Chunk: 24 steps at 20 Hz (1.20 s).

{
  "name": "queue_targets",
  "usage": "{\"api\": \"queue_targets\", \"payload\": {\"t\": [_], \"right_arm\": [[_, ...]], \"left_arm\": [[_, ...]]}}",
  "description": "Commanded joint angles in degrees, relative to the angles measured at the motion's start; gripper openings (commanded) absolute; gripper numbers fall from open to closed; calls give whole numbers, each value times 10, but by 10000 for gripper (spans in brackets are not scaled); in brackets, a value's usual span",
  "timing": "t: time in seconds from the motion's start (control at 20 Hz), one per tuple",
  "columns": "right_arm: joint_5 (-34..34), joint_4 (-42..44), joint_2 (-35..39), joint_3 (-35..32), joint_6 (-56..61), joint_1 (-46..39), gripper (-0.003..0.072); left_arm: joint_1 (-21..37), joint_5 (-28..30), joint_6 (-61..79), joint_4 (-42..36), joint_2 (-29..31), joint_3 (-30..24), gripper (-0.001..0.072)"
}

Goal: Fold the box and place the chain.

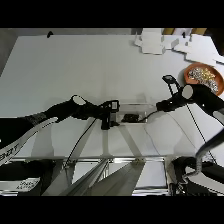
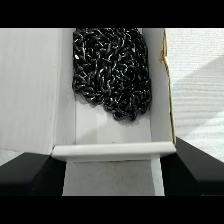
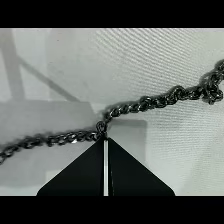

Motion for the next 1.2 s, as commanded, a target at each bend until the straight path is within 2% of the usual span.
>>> {"api": "queue_targets", "payload": {"t": [0.0,0.4,0.65,0.85,1.15], "right_arm": [[26,1,58,0,0,16,16],[94,10,261,0,0,88,16],[95,149,362,0,-37,90,17],[80,271,366,0,-96,90,16],[40,320,266,0,-156,109,17]], "left_arm": [[0,0,0,0,0,0,273],[0,0,0,0,0,0,273],[0,0,0,0,0,0,273],[0,0,0,0,0,0,273],[0,0,0,0,0,0,273]]}}
